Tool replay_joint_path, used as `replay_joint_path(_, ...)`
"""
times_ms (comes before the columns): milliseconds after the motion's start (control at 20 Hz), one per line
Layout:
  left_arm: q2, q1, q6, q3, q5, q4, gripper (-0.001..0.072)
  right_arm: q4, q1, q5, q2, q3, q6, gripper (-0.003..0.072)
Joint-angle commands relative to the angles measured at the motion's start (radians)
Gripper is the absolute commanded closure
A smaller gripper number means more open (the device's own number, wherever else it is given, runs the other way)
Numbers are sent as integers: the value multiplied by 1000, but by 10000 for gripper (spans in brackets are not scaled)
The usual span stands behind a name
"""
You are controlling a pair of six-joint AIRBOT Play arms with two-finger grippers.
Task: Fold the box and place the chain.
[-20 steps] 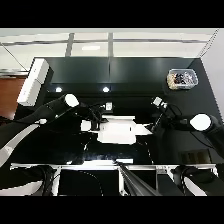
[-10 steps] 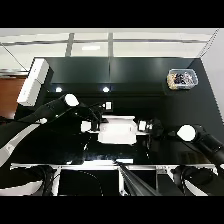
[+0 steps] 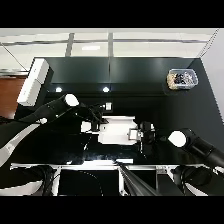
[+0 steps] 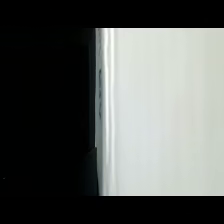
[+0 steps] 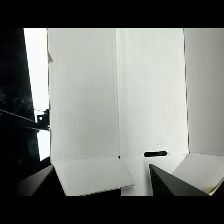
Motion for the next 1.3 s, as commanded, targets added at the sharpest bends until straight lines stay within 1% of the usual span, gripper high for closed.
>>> replay_joint_path(0,0,0,0,0,-3,0,683,35,10,-18,-16,-4,-15,-15)
replay_joint_path(100,0,0,0,0,-4,0,683,43,10,-29,-37,-4,-15,-15)
replay_joint_path(300,0,0,0,0,-5,0,683,99,10,-69,-39,8,-15,-15)
replay_joint_path(400,0,0,0,0,-5,0,683,97,10,-69,-39,27,-14,-15)
replay_joint_path(550,0,0,0,0,-5,0,683,53,6,-83,-39,55,-14,-15)
replay_joint_path(750,0,0,0,0,-5,0,683,54,-50,-79,-38,79,-11,-15)
replay_joint_path(900,0,0,0,0,-4,0,684,55,-98,-48,-38,108,-11,-15)
replay_joint_path(1000,0,0,0,0,-3,2,684,122,-114,-43,-42,108,-11,-15)
replay_joint_path(1250,1,0,0,1,-2,8,684,130,-162,-60,-48,108,-15,-15)
